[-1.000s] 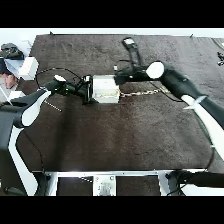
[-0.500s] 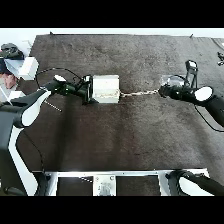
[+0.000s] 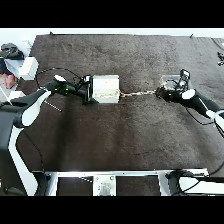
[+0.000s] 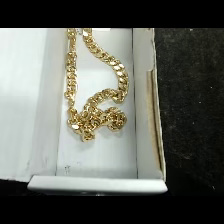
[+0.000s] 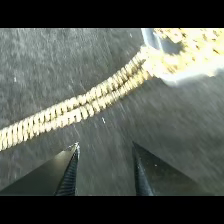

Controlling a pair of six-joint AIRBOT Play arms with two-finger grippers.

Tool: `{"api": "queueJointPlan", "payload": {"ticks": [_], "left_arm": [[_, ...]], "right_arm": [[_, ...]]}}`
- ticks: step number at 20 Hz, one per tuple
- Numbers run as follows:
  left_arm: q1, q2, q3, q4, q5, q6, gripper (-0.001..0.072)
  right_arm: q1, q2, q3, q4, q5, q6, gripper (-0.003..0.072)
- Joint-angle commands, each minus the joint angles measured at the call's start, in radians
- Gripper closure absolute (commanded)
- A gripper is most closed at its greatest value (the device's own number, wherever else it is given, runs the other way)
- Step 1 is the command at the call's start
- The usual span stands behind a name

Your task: Fold the box and place the chain.

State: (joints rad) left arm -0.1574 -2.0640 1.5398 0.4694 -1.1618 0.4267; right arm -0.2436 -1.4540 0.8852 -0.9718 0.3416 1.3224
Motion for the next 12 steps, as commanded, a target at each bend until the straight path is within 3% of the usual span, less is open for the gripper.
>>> {"api": "queueJointPlan", "payload": {"ticks": [1, 7, 8, 9, 11, 12], "left_arm": [[0.000, 0.000, 0.000, 0.000, 0.000, 0.000, 0.0363], [0.000, 0.000, 0.000, 0.000, 0.000, 0.000, 0.0362], [0.000, 0.000, 0.000, 0.000, 0.000, 0.000, 0.0362], [0.000, 0.000, 0.000, 0.000, 0.000, 0.000, 0.0362], [0.000, 0.000, 0.000, 0.000, 0.000, 0.000, 0.0362], [0.000, 0.000, 0.000, 0.000, 0.000, 0.000, 0.0362]], "right_arm": [[0.024, -0.107, 0.062, 0.048, -0.052, 0.003, 0.0303], [0.024, -0.170, 0.117, 0.113, -0.124, 0.003, 0.0314], [0.024, -0.171, 0.117, 0.123, -0.140, 0.003, 0.0360], [0.024, -0.171, 0.117, 0.125, -0.152, 0.003, 0.0481], [0.024, -0.171, 0.116, 0.124, -0.143, 0.003, 0.0529], [0.024, -0.167, 0.116, 0.126, -0.129, 0.004, 0.0700]]}}
